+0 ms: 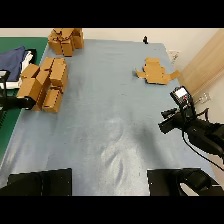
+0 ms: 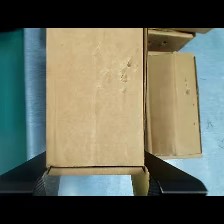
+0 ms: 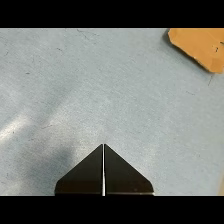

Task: Fold the box.

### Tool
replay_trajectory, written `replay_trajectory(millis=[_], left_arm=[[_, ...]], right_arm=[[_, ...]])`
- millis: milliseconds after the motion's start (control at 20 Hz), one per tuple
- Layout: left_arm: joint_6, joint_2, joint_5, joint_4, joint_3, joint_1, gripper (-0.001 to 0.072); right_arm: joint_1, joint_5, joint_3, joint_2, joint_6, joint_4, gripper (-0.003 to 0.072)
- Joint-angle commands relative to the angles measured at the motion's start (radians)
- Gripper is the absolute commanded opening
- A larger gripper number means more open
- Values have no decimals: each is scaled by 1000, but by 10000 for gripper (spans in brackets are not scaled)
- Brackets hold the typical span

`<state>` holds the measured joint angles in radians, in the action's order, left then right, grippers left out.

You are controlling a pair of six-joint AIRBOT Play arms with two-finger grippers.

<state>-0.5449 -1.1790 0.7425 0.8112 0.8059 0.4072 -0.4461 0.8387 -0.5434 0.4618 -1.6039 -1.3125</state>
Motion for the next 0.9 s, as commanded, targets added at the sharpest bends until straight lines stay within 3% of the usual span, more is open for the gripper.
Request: replay_trajectory(millis=[0, 250, 850], left_arm=[[-34, -24, -46, 10, 1, -27, 12], [-86, -24, -116, 61, 1, -27, 13], [-80, -24, -71, 57, 1, -27, 22]], right_arm=[[0, 0, 0, 0, 0, -8, 4], [0, 0, 0, 1, 0, -12, 4], [0, -1, 0, 43, 0, -23, 4]])
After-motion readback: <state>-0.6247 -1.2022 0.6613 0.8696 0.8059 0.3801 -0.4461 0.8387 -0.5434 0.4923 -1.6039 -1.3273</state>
